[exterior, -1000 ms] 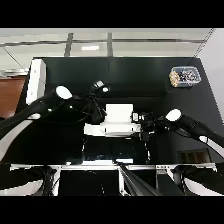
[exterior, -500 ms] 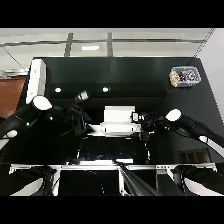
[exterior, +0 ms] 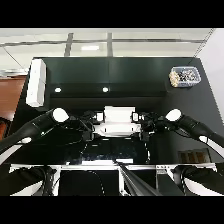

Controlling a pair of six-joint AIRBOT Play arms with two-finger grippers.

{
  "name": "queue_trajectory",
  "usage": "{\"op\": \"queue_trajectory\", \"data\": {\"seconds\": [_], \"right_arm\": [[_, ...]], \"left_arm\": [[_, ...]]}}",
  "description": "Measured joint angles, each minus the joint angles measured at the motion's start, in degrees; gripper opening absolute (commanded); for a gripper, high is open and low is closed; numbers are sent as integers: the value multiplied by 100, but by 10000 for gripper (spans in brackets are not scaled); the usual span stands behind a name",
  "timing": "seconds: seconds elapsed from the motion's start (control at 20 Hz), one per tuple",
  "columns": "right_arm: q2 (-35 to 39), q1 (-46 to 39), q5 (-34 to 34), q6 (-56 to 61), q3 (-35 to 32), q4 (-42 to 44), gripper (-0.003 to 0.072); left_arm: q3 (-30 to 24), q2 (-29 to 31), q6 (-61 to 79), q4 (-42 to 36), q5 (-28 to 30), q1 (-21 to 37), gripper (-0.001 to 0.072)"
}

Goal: Fold the box and place the chain.

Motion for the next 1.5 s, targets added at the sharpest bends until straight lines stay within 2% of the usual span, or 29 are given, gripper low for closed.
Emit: {"op": "queue_trajectory", "data": {"seconds": [0.1,0.15,0.25,0.3,0.35,0.45,0.5,0.9,1.2,1.25,1.3,1.4,1.45,1.5], "right_arm": [[0,2,-2,0,0,0,129],[0,2,-2,0,0,0,129],[0,2,-4,0,-2,0,129],[0,2,-4,0,0,0,129],[0,2,-4,0,0,0,129],[0,2,-4,0,-2,0,129],[0,2,-7,0,0,0,129],[0,2,-9,-4,0,-4,130],[0,2,-9,0,0,-2,130],[0,2,-9,0,0,-2,130],[0,2,-9,0,0,-2,130],[0,2,-9,0,0,0,130],[0,2,-9,0,-2,-2,130],[0,2,-9,-2,-2,-2,129]], "left_arm": [[26,-94,44,-57,37,-37,685],[31,-120,57,-70,57,-48,648],[44,-160,87,-103,70,-66,360],[48,-168,87,-105,42,-72,241],[48,-177,90,-118,13,-72,211],[52,-184,94,-234,-15,-79,198],[52,-188,94,-304,-33,-79,155],[52,-380,105,-1311,-92,-96,154],[52,-560,105,-1670,-44,-118,151],[52,-570,105,-1709,-44,-127,68],[52,-581,105,-1738,-46,-138,28],[52,-597,114,-1777,-50,-170,28],[52,-605,116,-1781,-48,-188,40],[52,-614,131,-1784,-50,-203,178]]}}
